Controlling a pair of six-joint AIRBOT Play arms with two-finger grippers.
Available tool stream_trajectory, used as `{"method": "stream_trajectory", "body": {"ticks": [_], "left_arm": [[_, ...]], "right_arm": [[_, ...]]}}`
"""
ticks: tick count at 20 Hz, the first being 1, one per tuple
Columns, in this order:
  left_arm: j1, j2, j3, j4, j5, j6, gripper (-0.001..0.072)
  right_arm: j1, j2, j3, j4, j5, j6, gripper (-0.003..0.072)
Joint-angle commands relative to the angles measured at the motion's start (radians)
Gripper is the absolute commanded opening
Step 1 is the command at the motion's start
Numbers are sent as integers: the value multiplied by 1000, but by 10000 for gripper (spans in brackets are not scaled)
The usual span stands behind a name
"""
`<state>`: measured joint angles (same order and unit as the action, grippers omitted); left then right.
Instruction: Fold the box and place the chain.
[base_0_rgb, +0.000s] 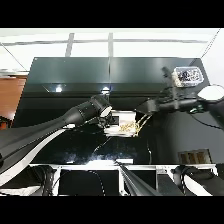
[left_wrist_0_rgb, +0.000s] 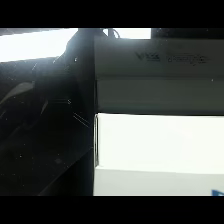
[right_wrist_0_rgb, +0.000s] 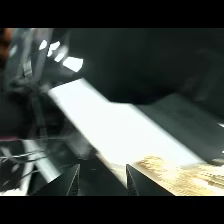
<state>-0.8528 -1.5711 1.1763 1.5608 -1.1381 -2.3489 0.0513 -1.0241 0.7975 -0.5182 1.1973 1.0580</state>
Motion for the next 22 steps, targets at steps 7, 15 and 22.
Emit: {"method": "stream_trajectory", "body": {"ticks": [7,15,22], "left_arm": [[0,0,1,1,0,0,29],[0,0,1,1,-1,1,29],[0,0,1,1,0,1,29]], "right_arm": [[-233,62,-161,-401,-391,-164,720],[-10,-69,-176,-837,-668,470,720],[185,-163,-158,-1166,-680,1101,720]]}}
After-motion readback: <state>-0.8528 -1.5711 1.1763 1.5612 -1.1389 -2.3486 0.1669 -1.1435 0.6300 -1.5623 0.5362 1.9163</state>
